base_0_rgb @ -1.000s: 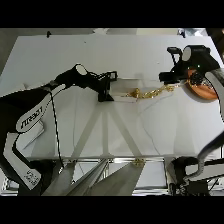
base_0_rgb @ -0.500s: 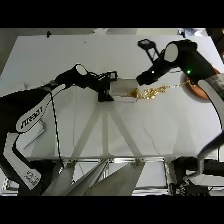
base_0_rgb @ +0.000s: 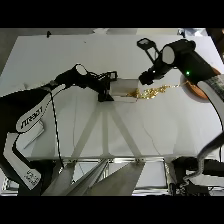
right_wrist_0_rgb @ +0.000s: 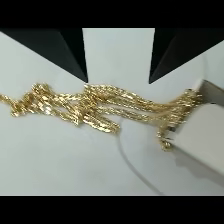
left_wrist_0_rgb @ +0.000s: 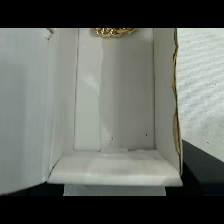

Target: Fold the box and place the chain.

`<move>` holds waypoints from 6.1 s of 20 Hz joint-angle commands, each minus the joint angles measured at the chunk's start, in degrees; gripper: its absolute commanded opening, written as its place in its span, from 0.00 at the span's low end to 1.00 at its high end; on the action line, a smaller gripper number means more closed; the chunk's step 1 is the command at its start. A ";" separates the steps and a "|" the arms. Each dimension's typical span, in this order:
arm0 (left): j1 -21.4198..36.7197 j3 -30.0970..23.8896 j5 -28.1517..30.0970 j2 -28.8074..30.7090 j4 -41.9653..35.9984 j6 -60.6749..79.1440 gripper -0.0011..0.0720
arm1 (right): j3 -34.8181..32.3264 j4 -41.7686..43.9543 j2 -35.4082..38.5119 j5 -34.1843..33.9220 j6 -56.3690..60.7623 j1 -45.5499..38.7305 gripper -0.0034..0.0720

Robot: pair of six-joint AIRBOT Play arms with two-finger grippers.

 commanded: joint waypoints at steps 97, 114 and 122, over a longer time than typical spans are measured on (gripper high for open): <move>0.00 0.07 0.00 0.00 -0.22 0.00 0.04 | 1.57 17.38 -20.48 -2.56 -57.72 -14.32 0.46; 0.00 0.07 0.00 0.00 -0.22 0.00 0.04 | 1.60 32.54 -5.18 1.38 -38.99 -2.47 0.06; 0.00 0.07 0.02 0.00 -0.22 0.00 0.04 | 1.60 33.35 -5.57 -0.24 -37.18 2.62 0.07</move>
